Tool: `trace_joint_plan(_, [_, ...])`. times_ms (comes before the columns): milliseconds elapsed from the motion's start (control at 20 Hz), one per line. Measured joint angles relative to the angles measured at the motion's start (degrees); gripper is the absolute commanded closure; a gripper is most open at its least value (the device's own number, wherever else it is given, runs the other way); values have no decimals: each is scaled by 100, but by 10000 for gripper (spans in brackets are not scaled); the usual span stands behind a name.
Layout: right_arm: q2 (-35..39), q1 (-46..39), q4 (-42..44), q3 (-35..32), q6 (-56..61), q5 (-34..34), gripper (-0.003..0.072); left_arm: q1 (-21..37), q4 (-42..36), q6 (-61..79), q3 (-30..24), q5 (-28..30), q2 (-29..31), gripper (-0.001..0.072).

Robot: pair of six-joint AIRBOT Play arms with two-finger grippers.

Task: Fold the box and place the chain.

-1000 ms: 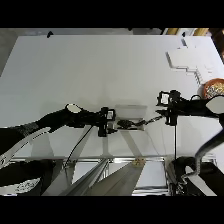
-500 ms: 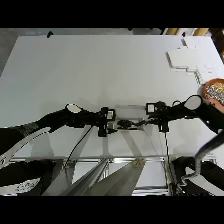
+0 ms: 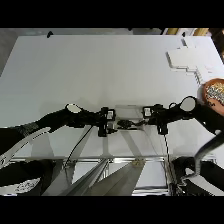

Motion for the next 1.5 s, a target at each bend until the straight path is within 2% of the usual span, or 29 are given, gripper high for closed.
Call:
trace_joint_plan(200, [986, 11, 319, -4, 459, 372, 670, 0, 0, 0, 0, 2, 0, 681])
trace_joint_plan(450, [1580, 258, 2107, -9, 654, 487, 670, 0, -2, -2, 0, 2, 0, 681])
trace_joint_plan(600, [1569, 927, 2743, -9, 699, 92, 669, 0, 0, 0, 0, 2, 0, 681])
trace_joint_plan(700, [1408, 1377, 2889, -9, 855, -466, 657, 0, -2, 0, 0, 2, 0, 681])
trace_joint_plan(800, [1174, 1663, 2946, -9, 1051, -1001, 457, 0, -2, 0, 0, 2, 0, 681])
trace_joint_plan(950, [962, 1759, 2894, -9, 1375, -1469, 445, 0, 0, -2, 0, 2, 0, 681])
trace_joint_plan(1100, [1132, 1491, 2583, -9, 1585, -1561, 449, 0, 0, 0, 0, 2, 0, 681])
trace_joint_plan(1300, [1659, 481, 1517, -9, 1635, -1294, 450, 0, 0, -2, 0, 2, 0, 681])
trace_joint_plan(1500, [1652, -365, 566, -11, 1502, -977, 452, 0, 0, 0, 0, 2, 0, 681])
